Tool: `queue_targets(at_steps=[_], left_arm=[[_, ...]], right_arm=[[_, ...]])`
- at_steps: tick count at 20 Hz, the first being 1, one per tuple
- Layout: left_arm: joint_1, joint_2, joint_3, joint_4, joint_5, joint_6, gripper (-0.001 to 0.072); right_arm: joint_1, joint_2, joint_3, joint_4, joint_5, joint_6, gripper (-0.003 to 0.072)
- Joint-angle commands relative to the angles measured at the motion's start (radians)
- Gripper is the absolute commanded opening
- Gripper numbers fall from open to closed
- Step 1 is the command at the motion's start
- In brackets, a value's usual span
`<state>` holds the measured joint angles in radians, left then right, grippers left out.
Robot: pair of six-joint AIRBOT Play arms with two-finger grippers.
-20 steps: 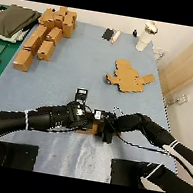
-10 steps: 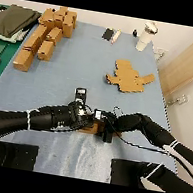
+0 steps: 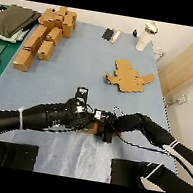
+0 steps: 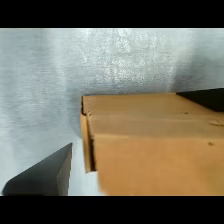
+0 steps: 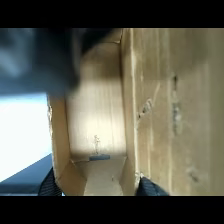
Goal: Fold the box.
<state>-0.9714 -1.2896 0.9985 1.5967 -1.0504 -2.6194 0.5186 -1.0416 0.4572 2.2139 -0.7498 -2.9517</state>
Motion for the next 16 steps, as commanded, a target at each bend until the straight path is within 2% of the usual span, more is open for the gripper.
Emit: queue_targets(at_steps=[1,6,8,9,12,16], left_arm=[[0.001,0.057,0.003,0.001,-0.070,0.047,0.0427],[0.001,0.144,0.003,0.027,-0.094,0.067,0.0425],[0.001,0.166,0.003,0.018,-0.131,0.122,0.0339],[0.001,0.176,0.003,0.018,-0.159,0.155,0.0222],[0.001,0.189,-0.005,0.018,-0.171,0.231,0.0228],[0.001,0.177,-0.083,0.016,-0.098,0.284,0.0230]], right_arm=[[0.001,0.000,0.001,0.000,0.000,0.000,0.0501],[0.000,0.000,0.001,0.000,0.000,0.000,0.0501],[0.001,0.000,0.001,0.000,0.000,0.000,0.0501],[0.000,0.000,0.001,0.000,0.000,0.000,0.0501],[0.001,0.000,0.001,0.000,0.000,0.000,0.0501],[0.001,0.000,0.001,0.000,0.000,0.000,0.0501]])
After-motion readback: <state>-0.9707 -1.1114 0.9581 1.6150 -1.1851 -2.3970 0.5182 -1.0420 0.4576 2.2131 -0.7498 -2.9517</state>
